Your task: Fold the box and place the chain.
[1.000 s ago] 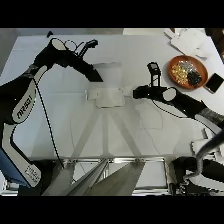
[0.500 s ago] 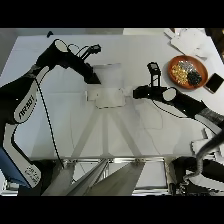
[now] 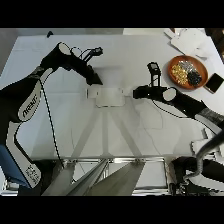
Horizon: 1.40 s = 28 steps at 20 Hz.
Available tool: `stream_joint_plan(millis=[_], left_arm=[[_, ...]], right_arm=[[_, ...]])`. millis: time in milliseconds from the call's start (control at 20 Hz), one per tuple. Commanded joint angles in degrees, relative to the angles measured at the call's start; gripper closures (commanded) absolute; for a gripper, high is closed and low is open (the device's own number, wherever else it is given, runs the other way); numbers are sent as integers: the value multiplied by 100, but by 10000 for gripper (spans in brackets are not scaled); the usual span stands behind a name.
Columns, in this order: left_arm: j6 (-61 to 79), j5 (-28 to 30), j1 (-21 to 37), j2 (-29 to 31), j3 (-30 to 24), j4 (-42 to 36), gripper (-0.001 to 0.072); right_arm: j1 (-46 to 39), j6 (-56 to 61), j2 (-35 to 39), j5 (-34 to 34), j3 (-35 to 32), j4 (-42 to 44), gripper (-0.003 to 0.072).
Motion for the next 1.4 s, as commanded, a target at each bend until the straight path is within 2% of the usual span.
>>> stream_joint_plan(millis=[0, 1150, 1200, 1300, 1350], left_arm=[[-17, 2, -4, -31, 4, -118, 701], [57, 7, -2, -2, 7, -153, 704], [57, 9, -2, -2, 4, -153, 704], [52, 0, -2, 0, 4, -151, 704], [28, -13, -2, 7, 7, -153, 705]], right_arm=[[7, 2, 0, 17, 0, 0, 674], [7, 4, 0, 20, 0, 2, 666], [7, 4, 2, 22, 4, 2, 571], [7, 4, 87, 44, 4, 2, 140], [7, 4, 197, 63, 4, 2, 111]])
